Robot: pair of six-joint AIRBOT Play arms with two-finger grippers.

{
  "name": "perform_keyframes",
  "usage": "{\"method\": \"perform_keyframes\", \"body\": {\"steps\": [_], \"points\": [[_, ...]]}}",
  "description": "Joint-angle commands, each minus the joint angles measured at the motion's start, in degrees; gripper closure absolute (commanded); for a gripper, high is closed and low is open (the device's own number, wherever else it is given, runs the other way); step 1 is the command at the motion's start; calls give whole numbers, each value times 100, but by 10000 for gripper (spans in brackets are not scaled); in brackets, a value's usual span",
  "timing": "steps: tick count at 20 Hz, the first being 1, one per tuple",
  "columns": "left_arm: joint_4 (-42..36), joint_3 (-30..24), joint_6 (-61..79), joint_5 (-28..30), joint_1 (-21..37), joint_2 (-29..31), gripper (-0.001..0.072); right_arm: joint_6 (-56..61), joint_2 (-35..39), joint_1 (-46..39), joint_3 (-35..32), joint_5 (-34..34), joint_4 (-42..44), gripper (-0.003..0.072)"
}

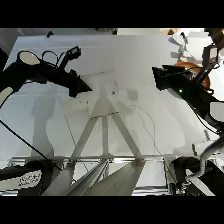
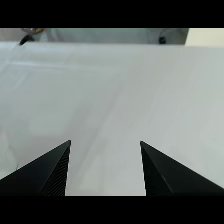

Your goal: Fold the box and place the chain.

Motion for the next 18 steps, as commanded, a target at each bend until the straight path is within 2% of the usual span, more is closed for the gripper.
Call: {"method": "perform_keyframes", "body": {"steps": [1,5,8,13,18], "points": [[155,-214,726,313,4,-17,706,15,52,-2,4,-153,-153,205],[153,-214,828,1054,4,-28,704,15,50,-2,4,-149,-289,224],[122,-214,1172,979,-72,-136,704,13,48,-2,4,-149,-291,224],[0,-214,1823,1010,-691,-632,704,15,46,-2,4,-144,-501,224],[-2,-214,2041,1784,-1165,-946,703,15,46,-2,4,-142,-540,224]]}}
